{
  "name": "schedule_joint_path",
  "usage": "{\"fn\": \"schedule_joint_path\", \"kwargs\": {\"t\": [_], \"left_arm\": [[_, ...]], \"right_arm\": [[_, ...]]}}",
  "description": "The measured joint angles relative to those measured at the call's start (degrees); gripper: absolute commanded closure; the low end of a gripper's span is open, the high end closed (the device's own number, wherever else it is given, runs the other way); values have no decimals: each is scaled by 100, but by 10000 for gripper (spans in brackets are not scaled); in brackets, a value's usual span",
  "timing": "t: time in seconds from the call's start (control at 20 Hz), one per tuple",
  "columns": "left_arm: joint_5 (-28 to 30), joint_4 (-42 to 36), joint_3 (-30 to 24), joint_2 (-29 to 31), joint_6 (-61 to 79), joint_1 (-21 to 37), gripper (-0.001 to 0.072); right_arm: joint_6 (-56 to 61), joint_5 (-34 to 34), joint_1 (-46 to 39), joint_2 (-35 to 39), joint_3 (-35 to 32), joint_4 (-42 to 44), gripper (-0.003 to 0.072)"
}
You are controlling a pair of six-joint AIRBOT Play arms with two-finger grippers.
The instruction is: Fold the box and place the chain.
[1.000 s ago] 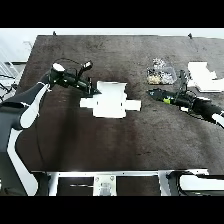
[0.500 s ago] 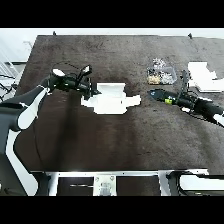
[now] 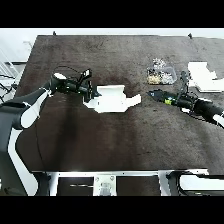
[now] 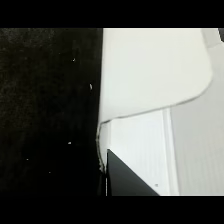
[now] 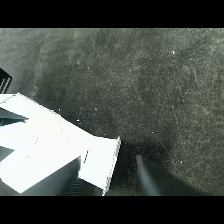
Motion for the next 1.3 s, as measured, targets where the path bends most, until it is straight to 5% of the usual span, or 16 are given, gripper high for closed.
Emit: {"fn": "schedule_joint_path", "kwargs": {"t": [0.6,1.3], "left_arm": [[59,-50,0,-2,70,-4,690],[66,-57,0,-2,70,-4,691]], "right_arm": [[-2096,-13,409,868,-304,-109,114],[-3453,-1515,2664,962,-348,-2253,67]]}}
